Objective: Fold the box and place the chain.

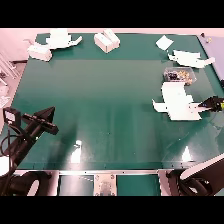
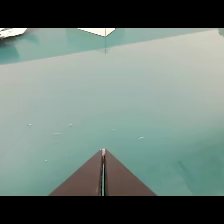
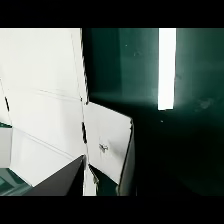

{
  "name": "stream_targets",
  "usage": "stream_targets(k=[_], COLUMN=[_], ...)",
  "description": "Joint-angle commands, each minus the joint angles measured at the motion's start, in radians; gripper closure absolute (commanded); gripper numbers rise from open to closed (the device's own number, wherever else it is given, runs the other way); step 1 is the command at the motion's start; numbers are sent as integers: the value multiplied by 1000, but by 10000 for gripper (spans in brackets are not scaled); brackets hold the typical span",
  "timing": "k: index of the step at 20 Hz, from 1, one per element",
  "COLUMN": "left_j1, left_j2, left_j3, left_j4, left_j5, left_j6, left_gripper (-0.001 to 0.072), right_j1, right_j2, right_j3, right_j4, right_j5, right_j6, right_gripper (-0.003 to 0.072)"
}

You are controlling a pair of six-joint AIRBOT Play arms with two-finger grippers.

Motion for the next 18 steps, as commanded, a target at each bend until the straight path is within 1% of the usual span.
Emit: stream_targets(k=[1,3,5,6,7,8,11,15,18], left_j1=[0,0,0,0,0,0,0,0,0], left_j2=[1,1,1,1,1,1,1,1,1], left_j3=[0,0,0,0,0,0,0,0,0], left_j4=[1,1,1,1,1,1,1,0,0], left_j5=[0,0,0,0,0,0,1,22,51], left_j6=[0,1,1,0,0,0,1,0,0], left_gripper=[687,686,687,687,687,687,686,687,687], right_j1=[1,1,1,1,1,1,1,6,42], right_j2=[-8,-19,-34,-42,-47,-50,-50,-49,-42], right_j3=[-9,-9,-10,-10,-10,-10,-10,-10,-10], right_j4=[-3,26,91,115,127,127,155,315,327], right_j5=[6,6,6,6,5,5,6,7,7], right_j6=[-2,-17,-40,-47,-47,-47,-46,4,68], right_gripper=[330,334,434,456,628,681,680,681,681])
